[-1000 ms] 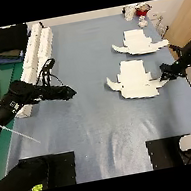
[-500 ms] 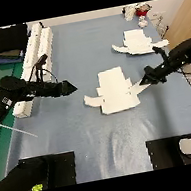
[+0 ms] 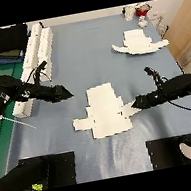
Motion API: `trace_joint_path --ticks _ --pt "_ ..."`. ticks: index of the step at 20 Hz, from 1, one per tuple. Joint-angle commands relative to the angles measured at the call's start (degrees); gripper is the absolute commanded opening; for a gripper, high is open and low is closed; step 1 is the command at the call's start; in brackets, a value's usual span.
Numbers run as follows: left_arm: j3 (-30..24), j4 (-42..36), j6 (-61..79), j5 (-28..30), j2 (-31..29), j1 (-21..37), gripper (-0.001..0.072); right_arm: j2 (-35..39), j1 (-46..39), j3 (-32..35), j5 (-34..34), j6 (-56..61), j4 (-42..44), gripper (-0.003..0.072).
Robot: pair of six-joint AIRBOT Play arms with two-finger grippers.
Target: Fold the box.
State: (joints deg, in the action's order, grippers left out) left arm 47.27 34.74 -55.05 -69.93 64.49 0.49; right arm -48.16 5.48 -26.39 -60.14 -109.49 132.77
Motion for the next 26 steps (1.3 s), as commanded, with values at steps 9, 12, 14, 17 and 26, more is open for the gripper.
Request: trace_joint_path --ticks 9,12,14,17,26 --pt "0.1 -4.3 7.3 3.4 13.6 -3.1 0.0354 2.8 1.9 2.4 4.3 -0.5 0.0 -0.0001" --pt "0.7 -11.3 13.8 4.4 20.2 -5.6 0.0354 2.8 1.9 2.4 4.2 -0.5 0.0 -0.0001" --pt "2.7 -15.7 16.7 4.2 24.8 -7.0 0.0354 2.8 1.9 2.4 4.2 -0.5 0.0 -0.0001" --pt "8.2 -16.7 16.7 3.0 31.1 -9.2 0.0354 2.8 1.9 2.4 4.2 -0.5 0.0 -0.0001" --pt "15.0 -16.3 19.6 -7.5 35.9 -11.2 0.0352 2.8 1.9 2.4 4.2 -0.5 0.0 -0.0001"
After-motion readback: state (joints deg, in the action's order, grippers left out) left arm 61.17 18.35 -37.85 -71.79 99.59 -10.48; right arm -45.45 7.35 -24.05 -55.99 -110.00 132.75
